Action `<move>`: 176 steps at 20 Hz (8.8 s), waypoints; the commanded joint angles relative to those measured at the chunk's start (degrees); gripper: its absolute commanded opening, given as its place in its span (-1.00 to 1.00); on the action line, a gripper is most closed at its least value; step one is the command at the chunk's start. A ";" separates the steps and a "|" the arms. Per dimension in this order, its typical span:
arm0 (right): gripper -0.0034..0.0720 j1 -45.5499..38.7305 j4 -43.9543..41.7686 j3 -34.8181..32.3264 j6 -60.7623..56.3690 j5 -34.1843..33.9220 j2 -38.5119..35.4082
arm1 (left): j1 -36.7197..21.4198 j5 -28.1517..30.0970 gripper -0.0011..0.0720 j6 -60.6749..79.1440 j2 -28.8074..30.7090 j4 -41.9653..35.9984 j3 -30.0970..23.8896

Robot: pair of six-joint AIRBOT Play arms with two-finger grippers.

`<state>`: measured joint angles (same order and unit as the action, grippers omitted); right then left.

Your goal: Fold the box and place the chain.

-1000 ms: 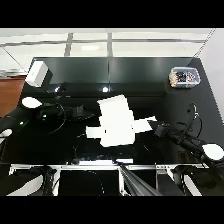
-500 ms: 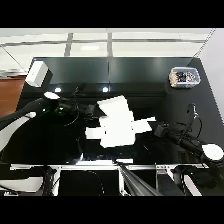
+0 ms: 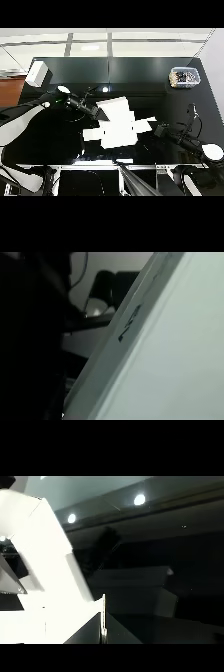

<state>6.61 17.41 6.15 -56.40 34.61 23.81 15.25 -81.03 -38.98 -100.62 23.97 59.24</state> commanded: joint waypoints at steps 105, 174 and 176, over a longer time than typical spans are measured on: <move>0.95 17.66 9.90 27.45 72.91 7.76 48.59 | 9.66 28.00 -0.90 40.26 20.09 24.63 -10.69; 0.30 19.58 15.87 28.30 65.18 3.06 51.52 | 9.11 26.18 1.00 16.28 31.32 39.65 -9.70; 0.30 19.58 15.87 28.30 65.18 3.06 51.52 | 9.05 21.35 0.98 4.68 34.60 47.34 -9.70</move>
<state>26.15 33.30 34.41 8.75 37.65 75.29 24.43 -55.40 -18.96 -70.37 60.55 49.43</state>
